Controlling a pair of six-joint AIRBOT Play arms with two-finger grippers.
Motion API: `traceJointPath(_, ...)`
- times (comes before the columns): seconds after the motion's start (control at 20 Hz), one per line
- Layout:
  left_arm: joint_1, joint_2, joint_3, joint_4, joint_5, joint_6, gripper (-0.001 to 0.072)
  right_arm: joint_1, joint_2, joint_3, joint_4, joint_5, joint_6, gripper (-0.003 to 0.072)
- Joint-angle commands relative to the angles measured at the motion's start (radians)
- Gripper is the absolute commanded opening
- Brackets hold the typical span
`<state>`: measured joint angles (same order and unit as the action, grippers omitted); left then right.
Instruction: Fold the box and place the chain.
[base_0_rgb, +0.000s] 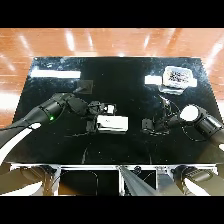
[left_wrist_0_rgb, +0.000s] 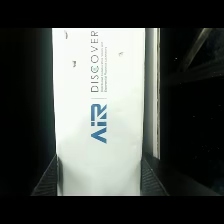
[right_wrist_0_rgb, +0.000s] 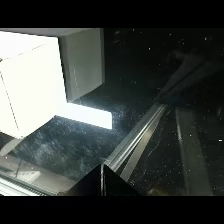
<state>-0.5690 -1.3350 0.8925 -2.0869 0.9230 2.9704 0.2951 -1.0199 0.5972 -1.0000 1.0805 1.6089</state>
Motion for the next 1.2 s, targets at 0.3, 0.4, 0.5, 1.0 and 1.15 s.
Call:
traceJointPath(0.3,0.019,0.015,0.016,0.066,-0.037,-0.13,0.0017,0.0,0.001,0.0,-0.001,-0.013,0.0,0.0031)
traceJointPath(0.4,0.077,0.034,0.048,0.101,-0.02,-0.206,0.0016,0.0,0.001,0.0,-0.004,-0.013,0.0,0.0031)
traceJointPath(0.5,0.167,0.046,0.085,0.101,0.016,-0.228,0.0014,0.0,0.001,0.0,-0.006,-0.013,0.0,0.0031)
traceJointPath(1.0,0.806,-0.133,0.381,0.089,-0.001,-0.432,0.0016,0.0,0.001,0.0,-0.006,-0.041,-0.001,0.0031)
traceJointPath(1.15,0.896,-0.316,0.583,0.091,-0.003,-0.543,0.0015,0.0,0.001,0.0,-0.005,-0.05,-0.001,0.0031)
